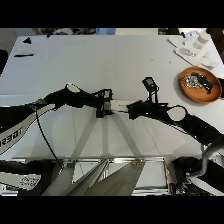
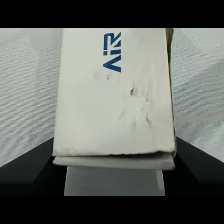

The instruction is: Fold the box and place the chain.

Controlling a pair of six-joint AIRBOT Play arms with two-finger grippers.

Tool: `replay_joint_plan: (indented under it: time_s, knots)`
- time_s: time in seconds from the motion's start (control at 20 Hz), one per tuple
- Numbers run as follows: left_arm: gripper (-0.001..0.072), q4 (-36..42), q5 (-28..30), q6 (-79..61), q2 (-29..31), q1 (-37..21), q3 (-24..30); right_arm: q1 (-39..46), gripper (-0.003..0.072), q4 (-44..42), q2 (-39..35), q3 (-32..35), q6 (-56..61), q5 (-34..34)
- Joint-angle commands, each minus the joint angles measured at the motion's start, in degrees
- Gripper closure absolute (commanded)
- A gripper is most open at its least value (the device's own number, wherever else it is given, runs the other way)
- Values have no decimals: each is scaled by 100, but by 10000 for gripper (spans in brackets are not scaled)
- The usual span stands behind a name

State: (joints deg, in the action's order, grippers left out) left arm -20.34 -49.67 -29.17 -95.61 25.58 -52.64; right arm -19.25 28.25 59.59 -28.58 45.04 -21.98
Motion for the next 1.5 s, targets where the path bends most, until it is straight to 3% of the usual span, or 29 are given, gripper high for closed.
replay_joint_plan:
  time_s: [0.0,0.2,0.45,0.85,1.25,1.45]
  knots:
    - [362,13,11,9,2,0,0,-2,679,-205,-142,0,-7,61]
    - [362,13,11,9,2,0,0,-9,683,-761,-79,0,-225,61]
    - [362,13,-4,9,2,-2,0,-269,684,-1812,533,-269,-1119,15]
    - [362,13,-4,9,2,-2,0,-426,681,-1810,1469,-439,-1054,33]
    - [362,13,-4,9,2,-2,0,-420,680,-1598,1193,-439,-1086,138]
    - [362,13,-4,9,2,0,0,-420,679,-1456,457,-439,-1106,1152]
